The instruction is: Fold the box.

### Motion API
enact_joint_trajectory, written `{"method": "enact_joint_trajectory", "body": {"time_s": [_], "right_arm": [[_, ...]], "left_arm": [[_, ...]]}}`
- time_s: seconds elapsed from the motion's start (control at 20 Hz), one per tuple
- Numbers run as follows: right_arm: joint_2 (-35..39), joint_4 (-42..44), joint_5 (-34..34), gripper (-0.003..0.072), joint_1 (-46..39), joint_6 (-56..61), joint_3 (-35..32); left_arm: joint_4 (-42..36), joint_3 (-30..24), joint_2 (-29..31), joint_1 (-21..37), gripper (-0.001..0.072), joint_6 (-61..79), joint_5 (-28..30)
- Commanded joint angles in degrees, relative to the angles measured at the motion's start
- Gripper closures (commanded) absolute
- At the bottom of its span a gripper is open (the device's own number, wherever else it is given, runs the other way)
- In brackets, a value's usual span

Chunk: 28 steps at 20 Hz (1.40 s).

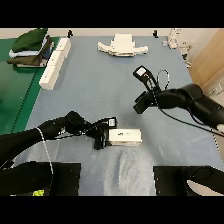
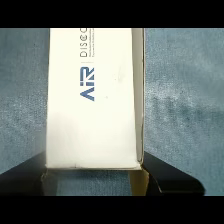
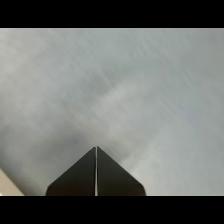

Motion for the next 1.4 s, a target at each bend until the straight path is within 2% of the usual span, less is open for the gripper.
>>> {"method": "enact_joint_trajectory", "body": {"time_s": [0.0,0.15,0.5,0.65,0.8,1.0,1.2,1.35], "right_arm": [[-9.8,-13.8,-19.4,0.0668,-3.8,21.2,10.8],[-13.9,-14.2,-25.0,0.0668,-5.5,28.3,14.3],[-14.2,-12.9,-25.1,0.0668,-5.5,30.8,14.4],[-14.2,-12.9,-25.1,0.0668,-5.5,30.8,14.4],[-14.2,-12.9,-25.1,0.0668,-5.5,30.8,14.4],[-14.2,-12.9,-25.1,0.0668,-5.5,30.8,14.4],[-14.2,-12.9,-25.1,0.0668,-5.5,30.8,14.4],[-14.2,-12.9,-25.1,0.0668,-5.5,30.8,14.4]], "left_arm": [[0.0,0.0,0.0,0.0,0.0198,0.0,0.0],[0.0,0.0,0.0,0.0,0.0198,0.0,0.1],[-0.3,0.1,0.3,0.2,0.0198,-1.2,0.6],[2.3,0.8,4.6,4.0,0.0198,-11.9,0.4],[13.0,0.9,14.4,14.8,0.0198,-28.5,-1.2],[28.8,0.9,25.7,36.7,0.0198,-48.6,-8.2],[30.6,0.8,27.4,59.5,0.0198,-48.5,-15.5],[30.5,0.8,25.9,71.2,0.0198,-47.1,-13.6]]}}
